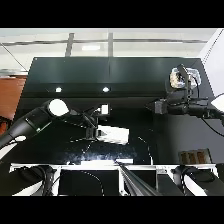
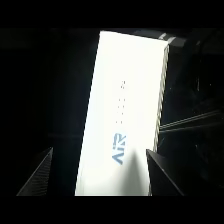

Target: Fold the box and place the chain.

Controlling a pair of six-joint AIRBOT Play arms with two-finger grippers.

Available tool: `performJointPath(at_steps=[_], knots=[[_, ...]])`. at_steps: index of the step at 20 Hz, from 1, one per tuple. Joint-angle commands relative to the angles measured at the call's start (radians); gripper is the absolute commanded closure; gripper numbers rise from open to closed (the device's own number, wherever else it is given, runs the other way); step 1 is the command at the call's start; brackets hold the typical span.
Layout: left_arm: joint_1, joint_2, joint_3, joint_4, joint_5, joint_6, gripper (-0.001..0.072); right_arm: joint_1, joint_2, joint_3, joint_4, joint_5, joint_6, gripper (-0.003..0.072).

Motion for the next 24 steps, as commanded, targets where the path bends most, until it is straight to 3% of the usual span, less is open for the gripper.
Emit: performJointPath(at_steps=[1,24], knots=[[-0.050,-0.036,0.006,0.003,0.047,-0.002,-0.0003,-0.001,0.001,0.001,-0.008,-0.010,0.002,0.0647],[-0.097,-0.074,0.006,0.039,0.019,-0.027,-0.0003,0.000,0.000,0.000,-0.016,-0.017,0.012,0.0647]])
